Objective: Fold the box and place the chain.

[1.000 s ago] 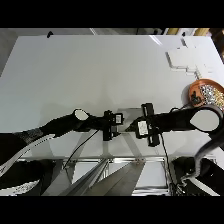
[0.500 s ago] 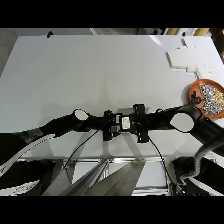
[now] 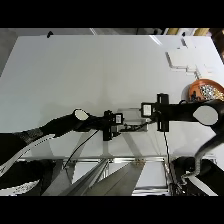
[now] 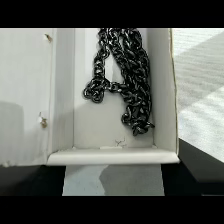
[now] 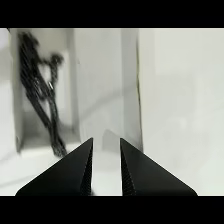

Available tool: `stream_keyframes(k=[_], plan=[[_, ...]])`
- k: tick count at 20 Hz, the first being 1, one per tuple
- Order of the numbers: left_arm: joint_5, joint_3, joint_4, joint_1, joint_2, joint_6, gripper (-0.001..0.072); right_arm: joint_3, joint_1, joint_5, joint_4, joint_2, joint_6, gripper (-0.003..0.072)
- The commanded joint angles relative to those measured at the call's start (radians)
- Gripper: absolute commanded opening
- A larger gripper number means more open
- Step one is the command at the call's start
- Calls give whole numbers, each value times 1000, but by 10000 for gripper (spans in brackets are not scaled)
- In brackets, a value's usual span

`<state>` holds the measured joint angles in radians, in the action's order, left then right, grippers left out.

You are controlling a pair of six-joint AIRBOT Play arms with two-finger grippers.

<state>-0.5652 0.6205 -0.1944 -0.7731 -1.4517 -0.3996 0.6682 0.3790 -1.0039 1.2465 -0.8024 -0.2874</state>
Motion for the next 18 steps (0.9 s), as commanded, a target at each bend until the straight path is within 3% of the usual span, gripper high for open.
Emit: stream_keyframes(k=[1, 9, 14, 18], plan=[[0, 0, -1, 0, 1, 0, 204, -32, -151, -29, 32, -38, 121, 168], [0, 0, 0, 0, 1, 0, 204, -95, -171, 0, -49, -266, 321, 167], [0, 0, 0, 0, 1, 0, 204, -96, -170, 4, -184, -340, 411, 141], [0, 0, 0, 0, 1, 0, 204, -96, -170, -3, -134, -340, 371, 16]])
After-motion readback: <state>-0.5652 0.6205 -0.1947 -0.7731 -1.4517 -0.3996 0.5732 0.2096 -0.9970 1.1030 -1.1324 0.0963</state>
